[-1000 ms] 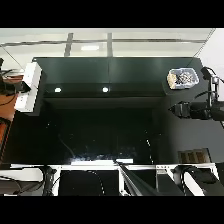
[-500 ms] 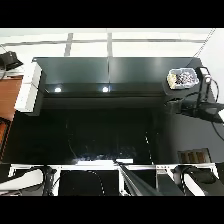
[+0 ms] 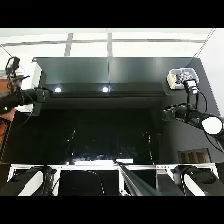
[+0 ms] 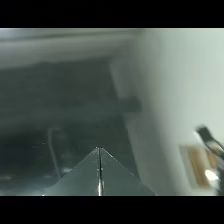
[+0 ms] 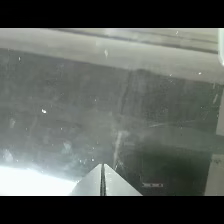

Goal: Fold the box and place the chain.

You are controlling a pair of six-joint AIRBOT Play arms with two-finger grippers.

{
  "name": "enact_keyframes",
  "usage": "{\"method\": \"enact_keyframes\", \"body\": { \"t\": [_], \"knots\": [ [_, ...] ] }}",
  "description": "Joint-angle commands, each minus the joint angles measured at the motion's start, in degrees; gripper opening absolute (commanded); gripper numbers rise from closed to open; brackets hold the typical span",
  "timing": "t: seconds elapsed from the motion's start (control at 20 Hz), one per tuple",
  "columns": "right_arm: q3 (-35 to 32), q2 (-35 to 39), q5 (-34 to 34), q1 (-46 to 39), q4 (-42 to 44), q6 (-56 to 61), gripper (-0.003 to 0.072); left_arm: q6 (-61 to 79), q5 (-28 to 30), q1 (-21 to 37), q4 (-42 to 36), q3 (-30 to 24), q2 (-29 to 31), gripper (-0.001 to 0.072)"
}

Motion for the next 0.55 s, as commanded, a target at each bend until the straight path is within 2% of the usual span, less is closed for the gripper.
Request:
{"method": "enact_keyframes", "body": {
  "t": [0.0, 0.15, 0.5],
  "knots": [
    [-0.4, 0.0, 0.7, 0.1, -0.9, 0.0, 0.0014, 0.5, 6.8, -0.6, 0.0, -7.9, 4.3, 0.0025],
    [-0.4, 0.0, 0.7, 0.1, -0.9, 0.0, 0.0014, 0.5, 3.9, -0.6, 0.0, -9.6, 4.1, 0.0025],
    [-0.4, 0.0, 0.7, 0.1, -0.9, 0.0, 0.0014, 0.5, 4.1, -0.6, -0.2, -10.1, 4.1, 0.0026]
  ]
}}
